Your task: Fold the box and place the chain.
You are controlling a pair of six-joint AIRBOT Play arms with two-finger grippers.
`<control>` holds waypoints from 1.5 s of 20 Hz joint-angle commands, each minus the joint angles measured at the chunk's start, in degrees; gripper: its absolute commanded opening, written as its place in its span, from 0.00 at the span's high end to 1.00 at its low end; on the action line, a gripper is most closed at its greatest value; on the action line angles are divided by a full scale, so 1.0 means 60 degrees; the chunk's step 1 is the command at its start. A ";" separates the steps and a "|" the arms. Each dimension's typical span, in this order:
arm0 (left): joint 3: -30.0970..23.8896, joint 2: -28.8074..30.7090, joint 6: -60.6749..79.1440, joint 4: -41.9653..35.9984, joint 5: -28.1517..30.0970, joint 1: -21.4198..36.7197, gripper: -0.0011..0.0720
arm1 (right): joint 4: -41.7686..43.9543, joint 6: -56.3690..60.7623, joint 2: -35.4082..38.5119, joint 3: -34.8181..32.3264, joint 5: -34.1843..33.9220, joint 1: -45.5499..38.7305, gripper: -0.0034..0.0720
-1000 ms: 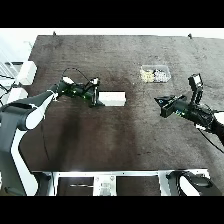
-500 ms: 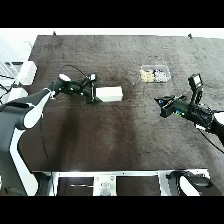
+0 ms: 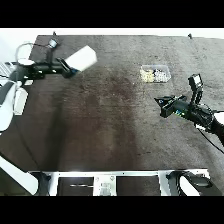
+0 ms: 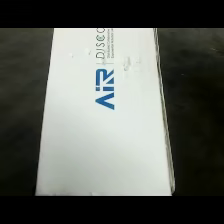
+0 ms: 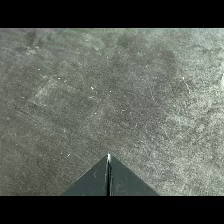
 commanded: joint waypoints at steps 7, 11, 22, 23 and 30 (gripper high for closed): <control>-0.0627 0.0342 -0.3559 0.1647 0.5085 0.1067 0.96 | 0.0011 0.0015 -0.0204 -0.0011 -0.0131 -0.0004 0.93; -0.1515 0.0342 -0.4058 0.1716 0.6036 0.1067 0.96 | 0.0011 0.0015 -0.0353 -0.0011 -0.0164 0.0004 0.93; -0.2594 0.0288 -0.4455 0.2116 0.6590 0.1067 0.96 | 0.0015 0.0015 -0.0357 -0.0011 -0.0168 0.0004 0.93; -0.2594 0.0288 -0.4455 0.2116 0.6590 0.1067 0.96 | 0.0011 0.0015 -0.0357 -0.0011 -0.0168 0.0004 0.93; -0.2754 0.0288 -0.4976 0.2645 0.6164 0.1071 0.96 | 0.0015 0.0015 -0.0357 -0.0011 -0.0164 0.0004 0.93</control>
